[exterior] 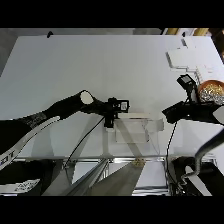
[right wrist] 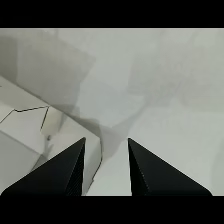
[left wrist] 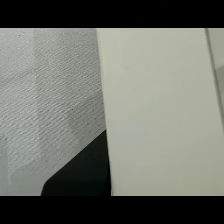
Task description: Fold the box and place the chain.
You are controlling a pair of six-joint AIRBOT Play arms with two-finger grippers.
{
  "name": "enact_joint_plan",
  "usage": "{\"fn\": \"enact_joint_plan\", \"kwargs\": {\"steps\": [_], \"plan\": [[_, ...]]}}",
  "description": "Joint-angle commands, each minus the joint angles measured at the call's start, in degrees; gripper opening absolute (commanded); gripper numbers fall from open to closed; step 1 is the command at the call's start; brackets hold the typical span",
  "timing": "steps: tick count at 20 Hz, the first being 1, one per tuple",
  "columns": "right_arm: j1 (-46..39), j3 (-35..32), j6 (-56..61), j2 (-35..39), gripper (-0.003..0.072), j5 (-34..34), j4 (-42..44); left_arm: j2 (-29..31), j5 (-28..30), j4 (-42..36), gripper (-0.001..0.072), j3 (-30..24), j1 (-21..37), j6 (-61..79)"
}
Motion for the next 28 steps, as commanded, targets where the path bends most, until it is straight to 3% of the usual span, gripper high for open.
{"fn": "enact_joint_plan", "kwargs": {"steps": [1,5,7,10,14,20,23,24,27,28], "plan": [[0.07,0.0,-0.02,-0.04,0.0295,0.0,0.02,-0.02,-0.07,0.02,0.001,-0.04,-0.02,0.0],[0.07,0.0,-1.05,-0.04,0.0272,0.92,0.26,-0.02,-0.09,0.02,0.001,-0.04,-0.04,0.0],[0.09,0.0,-7.48,0.0,0.0018,3.63,2.56,-0.02,-0.07,0.02,0.001,-0.04,-0.02,0.0],[0.33,0.0,-15.26,0.09,0.0016,7.61,10.58,-0.02,-0.07,0.04,0.001,-0.04,-0.02,0.0],[8.7,-0.74,-19.5,0.09,0.0016,10.43,11.15,-0.04,-0.09,0.02,0.001,-0.04,-0.02,0.0],[30.58,-3.43,-17.25,-0.04,0.0016,-0.02,3.8,-0.02,-0.07,0.02,0.001,-0.04,-0.02,0.0],[32.39,-5.95,-18.08,0.52,0.0017,-2.19,1.33,-0.02,-0.07,0.02,0.001,-0.04,-0.02,0.0],[32.79,-6.97,-18.08,0.87,0.003,-2.25,-2.1,-0.02,-0.07,0.0,0.001,-0.04,-0.04,0.0],[36.2,-10.67,-18.49,2.62,0.0398,-5.07,-10.01,-0.02,-0.04,0.02,0.001,-0.04,-0.04,0.0],[37.75,-12.26,-19.39,3.56,0.0469,-7.61,-10.1,-0.02,-0.04,0.02,0.001,-0.04,-0.02,0.0]]}}
